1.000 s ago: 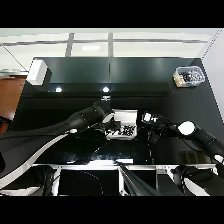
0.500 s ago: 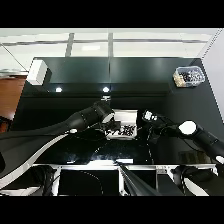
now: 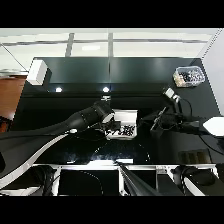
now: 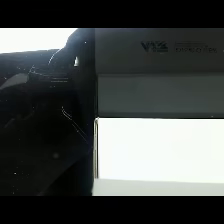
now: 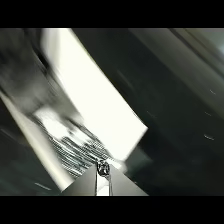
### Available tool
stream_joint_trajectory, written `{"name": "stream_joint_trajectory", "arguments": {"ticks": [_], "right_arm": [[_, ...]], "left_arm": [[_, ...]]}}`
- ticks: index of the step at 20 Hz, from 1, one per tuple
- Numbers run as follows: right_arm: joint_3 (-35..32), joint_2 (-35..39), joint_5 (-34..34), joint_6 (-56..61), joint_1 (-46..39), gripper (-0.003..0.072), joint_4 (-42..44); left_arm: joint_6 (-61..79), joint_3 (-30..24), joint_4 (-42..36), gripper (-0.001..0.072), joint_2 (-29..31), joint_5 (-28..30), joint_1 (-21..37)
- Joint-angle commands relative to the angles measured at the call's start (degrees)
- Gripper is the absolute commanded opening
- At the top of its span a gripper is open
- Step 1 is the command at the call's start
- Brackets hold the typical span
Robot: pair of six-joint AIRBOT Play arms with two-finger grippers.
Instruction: Fold the box and place the chain.
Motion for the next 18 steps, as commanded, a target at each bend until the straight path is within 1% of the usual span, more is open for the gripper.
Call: {"name": "stream_joint_trajectory", "arguments": {"ticks": [1, 6, 7, 8, 9, 12, 15, 18], "right_arm": [[1.86, 1.60, 4.48, 7.06, 0.33, 0.0035, 12.52], [1.79, 1.33, 3.96, 9.18, 2.34, 0.0040, 12.02], [1.79, 1.22, 3.78, 9.60, 2.56, 0.0204, 11.76], [1.81, 1.25, 3.30, 9.77, 2.54, 0.0394, 11.21], [1.81, 1.25, 2.93, 10.12, 2.16, 0.0450, 10.29], [1.86, 1.42, 3.67, 11.78, -1.84, 0.0450, 7.52], [1.86, 1.49, 7.54, 12.07, -7.96, 0.0450, 8.02], [1.86, 1.46, 11.54, 12.04, -11.80, 0.0449, 7.96]], "left_arm": [[0.00, 0.00, 0.02, 0.0029, -0.02, 0.02, 0.00], [0.02, 0.00, 0.02, 0.0029, -0.15, 0.22, 0.00], [0.04, 0.00, 0.02, 0.0029, -0.24, 0.20, 0.00], [0.04, 0.02, 0.04, 0.0029, -0.31, 0.17, 0.04], [0.02, 0.02, 0.02, 0.0029, -0.35, 0.22, 0.09], [0.04, 0.02, 0.02, 0.0029, -0.33, -0.31, 0.09], [-0.17, 0.85, 0.00, 0.0029, -0.28, -1.75, 0.09], [-2.05, 2.99, 0.70, 0.0031, 0.39, -1.40, 0.00]]}}
